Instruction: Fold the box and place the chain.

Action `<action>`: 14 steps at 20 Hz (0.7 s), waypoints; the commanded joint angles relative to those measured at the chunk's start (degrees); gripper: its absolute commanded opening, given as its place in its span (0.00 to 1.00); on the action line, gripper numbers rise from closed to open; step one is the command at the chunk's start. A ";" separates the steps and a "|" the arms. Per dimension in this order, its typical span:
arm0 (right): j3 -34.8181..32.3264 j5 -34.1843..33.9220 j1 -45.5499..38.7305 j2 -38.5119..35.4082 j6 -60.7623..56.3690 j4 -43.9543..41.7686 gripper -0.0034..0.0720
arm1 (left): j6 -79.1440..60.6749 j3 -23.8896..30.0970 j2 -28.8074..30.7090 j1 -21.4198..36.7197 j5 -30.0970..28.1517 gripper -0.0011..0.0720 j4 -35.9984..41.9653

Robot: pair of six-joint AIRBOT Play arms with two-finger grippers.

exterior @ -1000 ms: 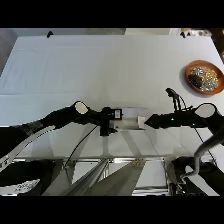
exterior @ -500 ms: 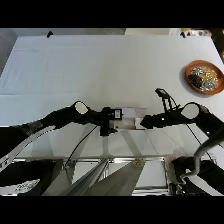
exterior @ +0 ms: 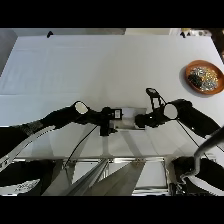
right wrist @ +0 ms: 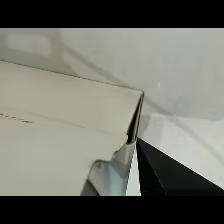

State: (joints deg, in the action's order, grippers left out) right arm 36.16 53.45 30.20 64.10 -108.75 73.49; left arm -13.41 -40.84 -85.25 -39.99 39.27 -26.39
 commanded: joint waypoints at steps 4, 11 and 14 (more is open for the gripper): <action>2.23 1.60 5.75 4.09 -13.00 6.91 0.57 | -0.04 0.02 -0.02 0.00 -0.02 0.08 -0.02; 6.32 6.14 6.86 9.92 -16.90 9.33 0.54 | -0.04 0.02 -0.02 -0.02 -0.02 0.08 -0.02; 6.34 7.23 8.37 10.08 -18.86 11.50 0.34 | -0.07 0.02 -0.02 0.00 -0.02 0.08 -0.02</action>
